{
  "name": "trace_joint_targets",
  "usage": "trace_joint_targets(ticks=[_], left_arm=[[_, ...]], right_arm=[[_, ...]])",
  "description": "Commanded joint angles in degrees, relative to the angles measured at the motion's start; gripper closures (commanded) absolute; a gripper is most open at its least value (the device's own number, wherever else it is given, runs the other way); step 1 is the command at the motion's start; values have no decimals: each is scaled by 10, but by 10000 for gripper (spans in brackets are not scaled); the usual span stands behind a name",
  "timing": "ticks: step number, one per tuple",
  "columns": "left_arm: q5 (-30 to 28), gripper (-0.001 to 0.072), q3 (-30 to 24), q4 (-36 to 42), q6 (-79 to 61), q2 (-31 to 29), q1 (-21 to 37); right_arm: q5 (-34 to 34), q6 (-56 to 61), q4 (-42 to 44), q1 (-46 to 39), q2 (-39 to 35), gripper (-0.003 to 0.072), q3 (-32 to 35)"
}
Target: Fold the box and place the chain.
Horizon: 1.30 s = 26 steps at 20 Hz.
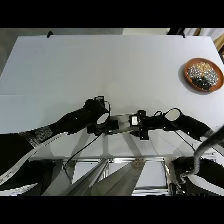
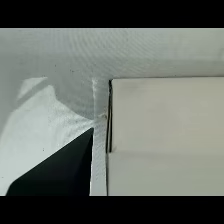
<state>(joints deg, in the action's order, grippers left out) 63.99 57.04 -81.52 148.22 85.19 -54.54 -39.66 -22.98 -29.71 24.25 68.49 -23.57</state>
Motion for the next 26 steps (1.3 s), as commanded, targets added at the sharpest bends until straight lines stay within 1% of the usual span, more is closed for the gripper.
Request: trace_joint_targets(ticks=[1,2,5,12,13,14,15,16,18,22,25,26], left_arm=[[-16,556,1,-2,18,4,-2],[-16,611,1,-3,18,4,-2],[-16,703,1,-3,18,4,-2],[-16,701,1,-2,18,4,-2],[-16,667,1,-2,18,4,-2],[-8,601,1,-2,14,3,-1],[5,498,1,-2,10,0,0],[20,439,1,-4,9,-3,4],[31,431,1,-6,9,-12,11],[29,435,1,-11,9,-28,20],[27,440,1,-13,9,-29,23],[22,481,1,-13,10,-28,23]], right_arm=[[0,0,0,0,0,302,0],[0,0,0,0,0,302,0],[0,0,0,0,0,302,0],[0,0,0,0,0,302,0],[0,0,0,0,0,302,0],[0,0,0,0,0,302,0],[0,0,0,0,0,302,0],[0,0,0,0,0,302,0],[0,0,0,0,0,302,0],[0,0,0,0,0,302,0],[0,0,0,0,0,302,0],[0,0,0,0,0,302,0]])
